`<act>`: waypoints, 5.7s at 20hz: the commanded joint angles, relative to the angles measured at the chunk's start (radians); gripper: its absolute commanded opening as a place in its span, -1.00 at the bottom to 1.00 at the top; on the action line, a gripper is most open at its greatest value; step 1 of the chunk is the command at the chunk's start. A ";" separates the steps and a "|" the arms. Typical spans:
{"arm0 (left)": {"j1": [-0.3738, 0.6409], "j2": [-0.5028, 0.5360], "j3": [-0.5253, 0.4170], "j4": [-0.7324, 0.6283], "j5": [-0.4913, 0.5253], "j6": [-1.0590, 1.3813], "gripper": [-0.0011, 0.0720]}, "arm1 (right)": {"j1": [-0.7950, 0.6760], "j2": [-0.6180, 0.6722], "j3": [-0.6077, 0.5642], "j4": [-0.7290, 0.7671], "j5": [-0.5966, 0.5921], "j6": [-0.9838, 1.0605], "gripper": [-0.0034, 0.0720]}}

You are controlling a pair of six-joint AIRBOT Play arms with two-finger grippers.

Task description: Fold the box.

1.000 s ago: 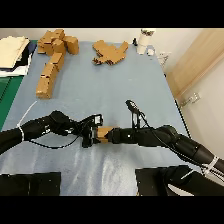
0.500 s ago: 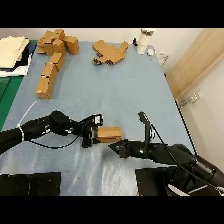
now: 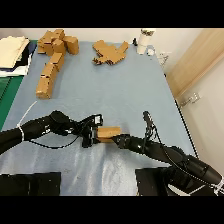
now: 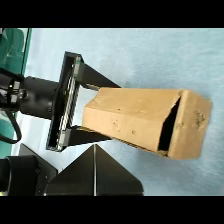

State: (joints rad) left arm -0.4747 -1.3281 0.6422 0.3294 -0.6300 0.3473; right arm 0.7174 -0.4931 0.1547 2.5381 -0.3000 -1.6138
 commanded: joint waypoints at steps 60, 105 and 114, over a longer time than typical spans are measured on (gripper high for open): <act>0.001 -0.001 0.001 0.000 0.000 0.000 0.54 | 0.001 -0.106 0.037 -0.031 0.055 -0.002 -0.91; 0.003 0.002 0.001 0.000 -0.022 -0.140 0.52 | -0.381 -0.668 0.771 -0.816 -0.614 0.277 -0.90; 0.153 0.145 0.001 0.019 0.056 -0.339 0.52 | -0.381 -0.668 0.771 -0.909 -0.595 0.379 -0.90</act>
State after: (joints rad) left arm -0.3889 -1.2366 0.6422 0.3321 -0.5930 0.1066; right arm 0.3367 -1.1603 0.9257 1.6798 -0.8986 -1.2919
